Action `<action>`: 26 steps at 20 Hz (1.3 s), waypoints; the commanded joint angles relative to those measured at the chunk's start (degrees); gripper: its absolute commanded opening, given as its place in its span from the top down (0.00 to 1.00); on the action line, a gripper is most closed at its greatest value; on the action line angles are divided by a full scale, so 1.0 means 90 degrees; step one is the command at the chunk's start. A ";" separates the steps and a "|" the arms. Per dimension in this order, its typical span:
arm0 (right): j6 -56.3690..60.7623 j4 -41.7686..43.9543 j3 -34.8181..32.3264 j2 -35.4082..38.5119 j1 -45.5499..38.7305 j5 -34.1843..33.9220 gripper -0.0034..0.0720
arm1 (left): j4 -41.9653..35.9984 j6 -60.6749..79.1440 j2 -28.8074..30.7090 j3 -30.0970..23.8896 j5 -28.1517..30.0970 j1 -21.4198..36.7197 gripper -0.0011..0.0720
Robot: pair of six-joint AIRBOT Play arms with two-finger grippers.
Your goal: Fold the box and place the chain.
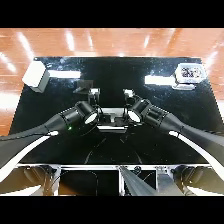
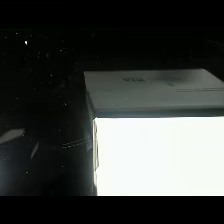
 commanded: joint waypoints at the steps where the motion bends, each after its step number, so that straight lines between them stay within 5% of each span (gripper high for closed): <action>1: -0.0117 0.0000 0.0002 0.0002 -0.0002 -0.0051 0.91 | 0.0022 0.0024 -0.0005 -0.0002 -0.0010 0.0005 0.96; 2: -0.0117 0.0005 0.0002 0.0002 -0.0002 -0.0051 0.91 | 0.0022 0.0024 -0.0005 -0.0002 -0.0007 0.0005 0.96; 3: -0.0112 0.0002 0.0002 0.0002 -0.0002 -0.0051 0.78 | 0.0022 0.0024 -0.0005 -0.0002 -0.0007 0.0005 0.96; 4: -0.0109 0.0000 0.0002 0.0002 -0.0002 -0.0051 0.36 | 0.0022 0.0024 -0.0005 -0.0002 -0.0007 0.0005 0.96; 5: -0.0097 0.0000 0.0005 0.0005 -0.0002 -0.0051 0.21 | 0.0022 0.0024 -0.0005 -0.0002 -0.0007 0.0005 0.96; 11: -0.0112 -0.0279 0.0002 0.0814 0.0000 0.0318 0.21 | 0.0039 0.0027 -0.0005 -0.0002 -0.0024 0.0005 0.96; 19: -0.0316 -0.2380 -0.0024 0.3058 0.0146 0.2327 0.21 | 0.0039 0.0027 -0.0005 -0.0002 -0.0027 0.0005 0.96; 23: -0.0328 -0.4279 -0.0024 0.3383 -0.0316 0.2040 0.21 | 0.0039 0.0027 -0.0005 -0.0002 -0.0022 0.0005 0.96; 26: -0.0367 -0.3917 -0.0022 0.3189 -0.2178 0.0850 0.20 | 0.0044 0.0027 -0.0005 -0.0002 -0.0022 0.0005 0.96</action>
